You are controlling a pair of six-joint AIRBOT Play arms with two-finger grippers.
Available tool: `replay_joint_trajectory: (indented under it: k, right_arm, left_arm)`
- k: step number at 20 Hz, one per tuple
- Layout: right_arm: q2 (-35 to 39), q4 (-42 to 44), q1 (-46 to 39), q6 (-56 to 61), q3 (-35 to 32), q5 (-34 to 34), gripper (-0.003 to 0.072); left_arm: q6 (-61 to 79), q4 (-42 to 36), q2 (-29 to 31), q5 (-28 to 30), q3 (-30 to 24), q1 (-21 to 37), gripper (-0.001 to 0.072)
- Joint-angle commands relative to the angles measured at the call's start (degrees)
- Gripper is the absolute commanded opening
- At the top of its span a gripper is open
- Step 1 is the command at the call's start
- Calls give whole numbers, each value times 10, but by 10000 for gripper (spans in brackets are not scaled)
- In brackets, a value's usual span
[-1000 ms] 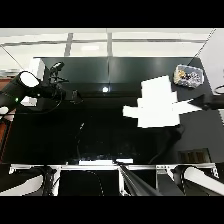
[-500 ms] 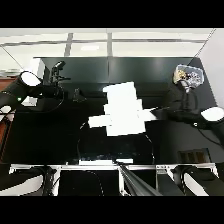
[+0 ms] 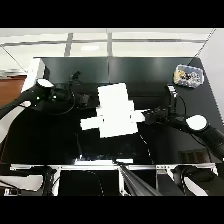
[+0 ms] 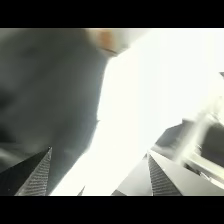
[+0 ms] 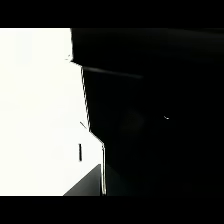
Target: Fold the box and place the chain.
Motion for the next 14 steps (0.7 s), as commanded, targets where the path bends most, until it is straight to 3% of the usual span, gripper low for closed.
replay_joint_trajectory:
  k: [1,4,10,11,12,14]
  right_arm:
    - [0,1,6,3,-1,9,20]
    - [0,1,6,3,-1,18,20]
    - [0,1,6,3,-1,19,20]
    - [0,0,6,3,-1,19,20]
    - [0,0,6,3,-1,20,20]
    - [0,0,6,3,-1,21,20]
  left_arm:
    - [112,-128,-59,-48,5,0,699]
    - [111,-69,-90,-56,50,-11,699]
    - [126,4,-134,-160,130,-54,680]
    - [126,42,-136,-157,143,-64,663]
    - [126,73,-138,-156,154,-72,592]
    - [126,100,-139,-153,170,-79,553]
